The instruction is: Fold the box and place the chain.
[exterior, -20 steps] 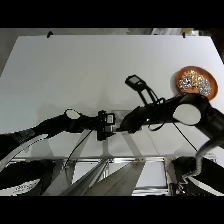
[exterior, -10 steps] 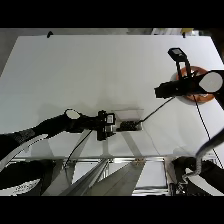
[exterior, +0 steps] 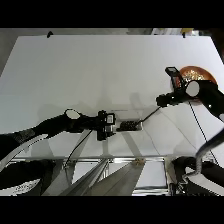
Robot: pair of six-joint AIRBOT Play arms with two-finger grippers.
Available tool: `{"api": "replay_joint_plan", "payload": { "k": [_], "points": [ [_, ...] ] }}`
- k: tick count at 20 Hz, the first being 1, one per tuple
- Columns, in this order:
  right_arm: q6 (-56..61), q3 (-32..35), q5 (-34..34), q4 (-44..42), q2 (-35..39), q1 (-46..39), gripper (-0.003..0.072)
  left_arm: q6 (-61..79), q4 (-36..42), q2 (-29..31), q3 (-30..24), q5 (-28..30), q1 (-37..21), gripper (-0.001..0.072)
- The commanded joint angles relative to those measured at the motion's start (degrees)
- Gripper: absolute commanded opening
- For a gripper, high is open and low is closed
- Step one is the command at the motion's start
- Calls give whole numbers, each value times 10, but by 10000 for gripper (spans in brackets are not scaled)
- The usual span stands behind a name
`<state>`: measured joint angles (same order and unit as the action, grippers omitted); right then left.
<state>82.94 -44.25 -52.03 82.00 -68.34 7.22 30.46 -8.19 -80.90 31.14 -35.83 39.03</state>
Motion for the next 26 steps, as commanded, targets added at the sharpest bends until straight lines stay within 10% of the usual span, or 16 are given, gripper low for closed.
{"api": "replay_joint_plan", "payload": {
  "k": [1,11,18,22,26],
  "points": [
    [11,19,24,6,-12,-2,295,0,0,0,0,0,0,170],
    [11,19,28,16,-53,-1,358,0,0,0,0,0,0,170],
    [12,20,31,16,-64,-1,280,0,0,0,0,0,0,170],
    [10,20,-11,16,-63,-1,28,0,0,0,0,0,0,170],
    [10,20,-50,16,-3,-1,22,0,0,0,0,0,0,170]
  ]
}}
